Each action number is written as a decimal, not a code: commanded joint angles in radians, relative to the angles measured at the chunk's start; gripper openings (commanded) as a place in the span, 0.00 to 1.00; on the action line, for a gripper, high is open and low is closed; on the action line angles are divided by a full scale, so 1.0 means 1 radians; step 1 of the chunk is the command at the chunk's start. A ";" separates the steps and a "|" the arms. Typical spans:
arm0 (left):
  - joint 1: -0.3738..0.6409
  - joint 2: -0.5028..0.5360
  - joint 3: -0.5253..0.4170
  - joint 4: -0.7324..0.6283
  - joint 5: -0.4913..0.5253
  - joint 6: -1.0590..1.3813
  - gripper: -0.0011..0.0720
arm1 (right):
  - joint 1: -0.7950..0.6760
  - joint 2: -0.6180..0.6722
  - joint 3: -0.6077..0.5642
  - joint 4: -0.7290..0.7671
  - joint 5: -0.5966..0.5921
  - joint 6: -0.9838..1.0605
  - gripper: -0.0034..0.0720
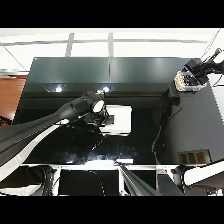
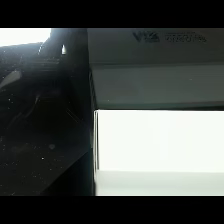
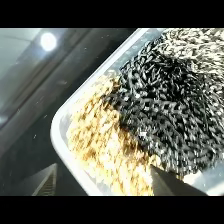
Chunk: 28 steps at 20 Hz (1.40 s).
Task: Fold the box and place the chain.
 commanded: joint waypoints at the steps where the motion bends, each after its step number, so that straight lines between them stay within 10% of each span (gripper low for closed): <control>1: 0.001 -0.001 0.000 0.000 0.001 0.000 0.05 | -0.006 -0.081 0.058 0.027 0.023 0.075 0.83; 9: 0.001 -0.001 0.000 0.000 0.000 0.000 0.05 | -0.005 -0.119 0.058 0.078 0.010 0.078 0.83; 11: 0.001 -0.001 0.000 0.000 0.001 0.000 0.05 | -0.005 -0.120 0.058 0.082 0.014 0.076 0.65; 14: 0.001 -0.001 0.000 0.000 0.000 0.000 0.05 | -0.011 -0.117 0.068 0.089 0.057 0.019 0.06; 28: 0.001 -0.001 0.000 0.000 0.000 0.000 0.05 | -0.128 0.279 0.089 0.368 0.113 -0.441 0.06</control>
